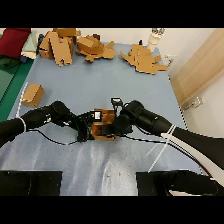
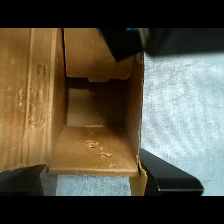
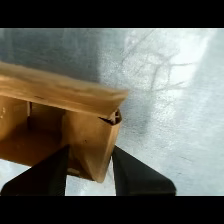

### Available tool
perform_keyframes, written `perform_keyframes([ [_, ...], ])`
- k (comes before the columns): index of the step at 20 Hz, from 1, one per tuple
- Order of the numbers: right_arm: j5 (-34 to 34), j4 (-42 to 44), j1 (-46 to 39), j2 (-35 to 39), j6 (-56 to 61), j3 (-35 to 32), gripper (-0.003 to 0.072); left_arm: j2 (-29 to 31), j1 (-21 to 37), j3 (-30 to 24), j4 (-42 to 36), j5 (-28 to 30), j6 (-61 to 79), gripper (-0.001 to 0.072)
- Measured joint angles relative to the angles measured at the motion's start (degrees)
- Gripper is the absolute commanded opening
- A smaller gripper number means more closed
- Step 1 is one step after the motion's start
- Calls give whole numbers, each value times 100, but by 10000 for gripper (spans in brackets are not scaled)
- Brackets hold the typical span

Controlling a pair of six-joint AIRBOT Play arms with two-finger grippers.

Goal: Fold the box.

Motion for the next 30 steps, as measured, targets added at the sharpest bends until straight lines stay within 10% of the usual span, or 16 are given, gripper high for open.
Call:
perform_keyframes([
  [6, -101, -256, 184, -356, 433, 101, 397, 0, 0, 0, 7, 4, 9, 318],
  [14, -282, -658, 210, -680, 927, 168, 6, 0, -4, 0, -9, -20, -35, 318],
  [16, -284, -723, 212, -693, 964, 170, 7, 0, -4, 0, -7, -15, -31, 318],
  [19, -291, -892, 219, -708, 944, 175, 426, 0, -4, 0, 0, -2, 9, 318],
  [28, -675, -855, 208, -361, 990, 595, 474, 0, -4, 0, 0, 2, -4, 318],
  [30, -949, -876, 205, -131, 1005, 640, 249, 0, -4, 0, 0, 2, -4, 318],
])
